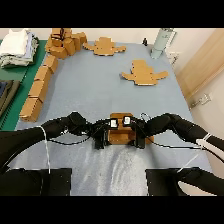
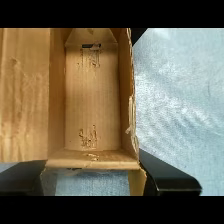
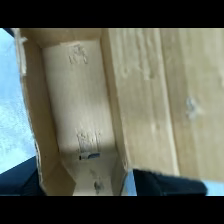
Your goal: Fold the box.
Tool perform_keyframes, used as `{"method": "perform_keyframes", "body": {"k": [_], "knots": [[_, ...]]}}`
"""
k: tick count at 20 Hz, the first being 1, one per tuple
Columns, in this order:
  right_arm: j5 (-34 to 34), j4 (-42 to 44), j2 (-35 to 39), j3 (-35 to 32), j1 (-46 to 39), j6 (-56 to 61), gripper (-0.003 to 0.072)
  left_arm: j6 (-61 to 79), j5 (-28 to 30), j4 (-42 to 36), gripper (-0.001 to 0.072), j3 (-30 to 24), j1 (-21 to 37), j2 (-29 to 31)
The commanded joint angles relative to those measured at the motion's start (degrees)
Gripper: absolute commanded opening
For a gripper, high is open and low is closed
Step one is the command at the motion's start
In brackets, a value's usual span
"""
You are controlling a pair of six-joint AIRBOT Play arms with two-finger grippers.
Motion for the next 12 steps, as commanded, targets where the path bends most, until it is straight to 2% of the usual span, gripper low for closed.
{"method": "perform_keyframes", "body": {"k": [1, 4, 8, 10, 12], "knots": [[-0.4, -5.6, 1.9, 0.0, 0.0, 8.4, 0.0715, 0.0, 0.3, 0.0, 0.0489, 0.0, 0.0, 0.0], [-3.1, -11.5, 6.3, 0.0, 0.0, 12.7, 0.0714, 0.0, 0.3, 0.0, 0.049, 0.0, 0.1, 0.0], [-14.0, -11.9, 15.2, 0.0, 0.0, 14.8, 0.071, 0.0, 0.3, 0.0, 0.0489, 0.0, 0.1, 0.0], [-19.7, -9.1, 19.9, 0.0, 0.0, 20.5, 0.0709, 0.0, 0.3, 0.0, 0.049, 0.0, 0.1, 0.0], [-23.3, -2.0, 23.6, 0.0, 0.0, 27.6, 0.0709, 0.0, 0.3, 0.0, 0.049, 0.0, 0.0, 0.0]]}}
